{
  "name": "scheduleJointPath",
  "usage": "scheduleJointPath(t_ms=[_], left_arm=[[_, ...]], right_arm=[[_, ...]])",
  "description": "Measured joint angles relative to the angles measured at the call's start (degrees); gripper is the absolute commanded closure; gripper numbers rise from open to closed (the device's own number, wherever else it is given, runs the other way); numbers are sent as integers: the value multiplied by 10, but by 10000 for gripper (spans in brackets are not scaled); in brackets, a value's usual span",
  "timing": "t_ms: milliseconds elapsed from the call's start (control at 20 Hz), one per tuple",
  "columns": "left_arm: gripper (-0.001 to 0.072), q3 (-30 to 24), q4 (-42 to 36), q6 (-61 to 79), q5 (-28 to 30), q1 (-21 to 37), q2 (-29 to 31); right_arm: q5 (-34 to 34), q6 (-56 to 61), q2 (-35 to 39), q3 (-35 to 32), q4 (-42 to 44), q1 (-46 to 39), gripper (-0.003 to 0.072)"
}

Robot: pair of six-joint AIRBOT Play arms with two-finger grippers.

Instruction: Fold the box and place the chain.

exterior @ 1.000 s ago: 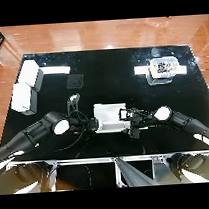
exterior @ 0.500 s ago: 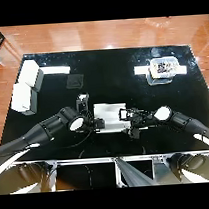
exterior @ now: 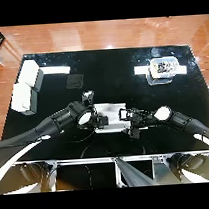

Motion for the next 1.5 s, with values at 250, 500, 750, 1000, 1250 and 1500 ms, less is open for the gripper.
scheduleJointPath(t_ms=[250,500,750,1000,1250,1500], left_arm=[[267,16,2,0,-22,0,-19],[365,19,8,2,-28,0,-23],[398,19,13,0,-28,0,-25],[398,20,14,-7,-30,0,-30],[399,20,14,-11,-31,0,-33],[648,21,14,-10,-36,0,-38]], right_arm=[[0,0,0,0,0,0,449],[0,0,0,0,0,0,449],[0,0,0,0,0,0,449],[0,0,0,0,0,0,449],[0,0,0,0,0,0,449],[-1,-2,0,0,0,0,449]])
